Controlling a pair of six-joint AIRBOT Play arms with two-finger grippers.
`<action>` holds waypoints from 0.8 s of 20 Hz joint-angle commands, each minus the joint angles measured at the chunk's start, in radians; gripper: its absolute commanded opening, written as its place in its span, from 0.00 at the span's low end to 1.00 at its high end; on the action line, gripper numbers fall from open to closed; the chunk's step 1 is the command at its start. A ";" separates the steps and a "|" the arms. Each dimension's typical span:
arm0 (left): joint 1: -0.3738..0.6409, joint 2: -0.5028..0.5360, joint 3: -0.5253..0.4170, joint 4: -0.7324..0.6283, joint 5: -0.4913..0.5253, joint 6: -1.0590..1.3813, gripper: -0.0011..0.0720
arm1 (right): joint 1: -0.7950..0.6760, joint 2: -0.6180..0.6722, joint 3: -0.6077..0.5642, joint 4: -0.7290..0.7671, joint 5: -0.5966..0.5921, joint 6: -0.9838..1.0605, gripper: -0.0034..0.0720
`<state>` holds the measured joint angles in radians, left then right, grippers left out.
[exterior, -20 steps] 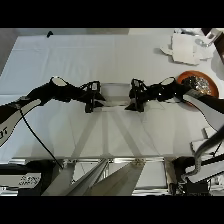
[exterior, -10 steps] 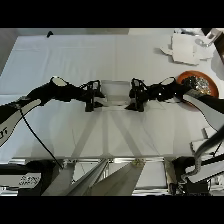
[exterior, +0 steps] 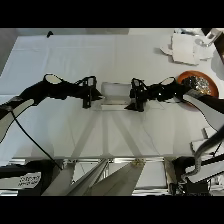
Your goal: Fold the box and place the chain.
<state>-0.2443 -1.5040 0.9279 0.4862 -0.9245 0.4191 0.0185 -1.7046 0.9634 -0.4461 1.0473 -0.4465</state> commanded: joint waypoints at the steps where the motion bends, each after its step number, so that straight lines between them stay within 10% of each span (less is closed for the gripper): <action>1: 0.074 0.085 0.000 0.001 -0.048 -0.012 0.20 | 0.000 0.000 0.001 -0.001 0.000 0.000 0.73; 8: 0.220 0.252 0.000 0.159 -0.072 -0.726 0.03 | 0.000 0.000 0.001 -0.001 0.000 0.000 0.73; 12: 0.211 0.227 -0.001 0.497 -0.106 -1.296 0.03 | 0.000 0.000 0.001 -0.001 0.000 0.000 0.73; 16: 0.154 0.158 -0.009 0.547 -0.120 -1.504 0.03 | 0.000 0.000 0.001 0.000 0.000 0.000 0.73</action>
